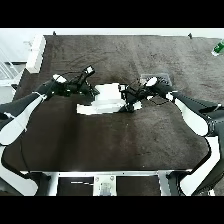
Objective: Fold the box and place the chain.
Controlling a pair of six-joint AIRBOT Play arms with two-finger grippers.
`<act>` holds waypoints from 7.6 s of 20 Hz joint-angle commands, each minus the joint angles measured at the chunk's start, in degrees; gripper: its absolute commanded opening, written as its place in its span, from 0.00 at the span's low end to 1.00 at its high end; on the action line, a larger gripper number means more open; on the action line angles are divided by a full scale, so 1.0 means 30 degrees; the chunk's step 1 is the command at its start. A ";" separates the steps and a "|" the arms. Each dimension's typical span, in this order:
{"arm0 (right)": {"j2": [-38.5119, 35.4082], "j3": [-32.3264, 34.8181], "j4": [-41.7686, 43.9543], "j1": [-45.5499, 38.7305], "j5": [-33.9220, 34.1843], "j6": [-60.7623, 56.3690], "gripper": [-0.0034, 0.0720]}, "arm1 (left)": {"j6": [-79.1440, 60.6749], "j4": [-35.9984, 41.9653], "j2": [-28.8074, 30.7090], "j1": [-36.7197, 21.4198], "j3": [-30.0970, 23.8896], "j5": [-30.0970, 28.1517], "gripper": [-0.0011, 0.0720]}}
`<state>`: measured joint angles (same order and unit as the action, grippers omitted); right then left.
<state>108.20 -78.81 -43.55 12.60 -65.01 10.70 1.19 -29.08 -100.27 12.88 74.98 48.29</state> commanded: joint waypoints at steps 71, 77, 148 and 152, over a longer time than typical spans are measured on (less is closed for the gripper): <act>0.0007 0.0007 0.0000 0.0022 0.0000 0.0007 0.70 | -0.3067 -0.3155 0.0882 0.1246 -0.1756 0.1763 0.75; 0.0007 0.0007 0.0000 0.0022 0.0000 0.0007 0.70 | -0.2178 -0.4320 0.0903 0.1107 -0.1698 0.1836 0.16; 0.0007 0.0007 0.0000 0.0022 0.0000 0.0007 0.70 | 1.5963 0.2849 0.1217 -0.2820 -0.4284 0.5763 0.28; 0.0007 0.0007 0.0000 0.0022 0.0000 0.0007 0.70 | 1.6109 0.2907 0.1217 -0.2820 -0.4284 0.6360 0.37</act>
<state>108.18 -78.81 -43.57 12.62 -65.01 10.74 49.23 -20.62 -96.68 4.43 62.06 65.82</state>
